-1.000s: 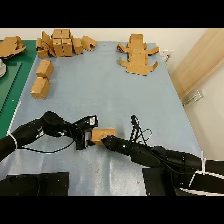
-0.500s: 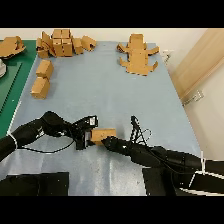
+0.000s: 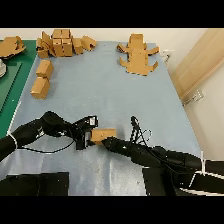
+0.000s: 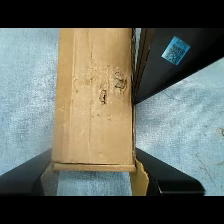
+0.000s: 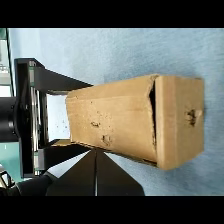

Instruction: Fold the box.

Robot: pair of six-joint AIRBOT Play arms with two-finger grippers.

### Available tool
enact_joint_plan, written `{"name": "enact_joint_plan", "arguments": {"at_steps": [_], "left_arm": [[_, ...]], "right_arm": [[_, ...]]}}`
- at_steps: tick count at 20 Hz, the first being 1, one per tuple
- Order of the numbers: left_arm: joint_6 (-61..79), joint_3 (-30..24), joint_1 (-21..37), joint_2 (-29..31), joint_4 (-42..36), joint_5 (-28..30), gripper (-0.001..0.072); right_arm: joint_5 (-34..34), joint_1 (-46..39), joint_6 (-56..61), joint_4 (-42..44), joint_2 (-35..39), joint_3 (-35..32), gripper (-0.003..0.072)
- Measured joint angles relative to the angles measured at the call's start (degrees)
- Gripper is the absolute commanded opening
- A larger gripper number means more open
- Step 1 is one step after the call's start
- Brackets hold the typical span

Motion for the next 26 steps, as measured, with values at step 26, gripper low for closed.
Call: {"name": "enact_joint_plan", "arguments": {"at_steps": [26], "left_arm": [[-0.02,0.0,0.0,0.0,-0.04,0.87,0.0519]], "right_arm": [[-14.1,-22.67,0.17,-15.78,17.03,-0.07,0.0001]]}}
